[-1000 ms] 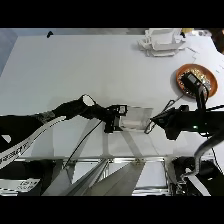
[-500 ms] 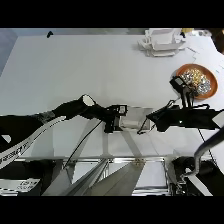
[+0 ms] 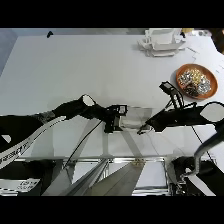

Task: Fold the box and place the chain.

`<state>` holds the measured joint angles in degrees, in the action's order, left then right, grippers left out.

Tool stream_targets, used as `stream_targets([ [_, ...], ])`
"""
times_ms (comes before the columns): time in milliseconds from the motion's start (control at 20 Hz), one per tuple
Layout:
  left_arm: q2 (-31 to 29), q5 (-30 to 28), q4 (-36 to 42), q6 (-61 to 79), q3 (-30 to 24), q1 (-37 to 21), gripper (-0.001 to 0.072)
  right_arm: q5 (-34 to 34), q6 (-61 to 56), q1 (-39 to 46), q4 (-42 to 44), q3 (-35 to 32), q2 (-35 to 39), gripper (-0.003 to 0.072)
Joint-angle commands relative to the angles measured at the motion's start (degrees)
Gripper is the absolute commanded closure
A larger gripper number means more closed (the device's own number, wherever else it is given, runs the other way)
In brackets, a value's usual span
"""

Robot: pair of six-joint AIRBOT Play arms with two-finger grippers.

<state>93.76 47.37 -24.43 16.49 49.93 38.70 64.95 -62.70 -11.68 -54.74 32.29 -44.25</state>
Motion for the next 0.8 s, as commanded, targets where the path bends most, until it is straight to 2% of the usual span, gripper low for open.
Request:
stream_targets([
  [0,0.0,0.0,0.0,0.0,0.0,0.0,0.0700,0.7,-1.9,0.0,-1.1,0.7,0.1,0.0487],
  [100,0.0,0.0,0.0,0.0,0.0,0.0,0.0700,0.4,-4.9,0.0,-5.2,3.0,0.2,0.0490],
  [150,0.0,0.0,0.0,0.0,0.0,0.0,0.0700,0.0,-7.1,0.0,-9.4,4.3,0.2,0.0521],
  [350,0.0,0.0,0.0,0.0,0.0,0.0,0.0700,0.0,-19.9,0.0,-32.3,6.1,-0.4,0.0530],
  [400,0.0,0.0,0.0,0.0,0.0,0.0,0.0700,0.6,-21.4,0.0,-33.9,5.9,-1.4,0.0529],
  [500,0.0,0.0,0.0,0.0,0.0,0.0,0.0700,0.1,-21.3,0.0,-31.3,4.5,-4.0,0.0524],
  [650,0.0,0.0,0.0,0.0,0.0,0.0,0.0700,-1.7,-21.3,0.0,-30.8,2.9,-9.1,0.0431],
  [750,0.0,0.0,0.0,0.0,0.0,0.0,0.0700,-3.8,-21.4,0.0,-30.3,2.8,-11.6,0.0428],
])
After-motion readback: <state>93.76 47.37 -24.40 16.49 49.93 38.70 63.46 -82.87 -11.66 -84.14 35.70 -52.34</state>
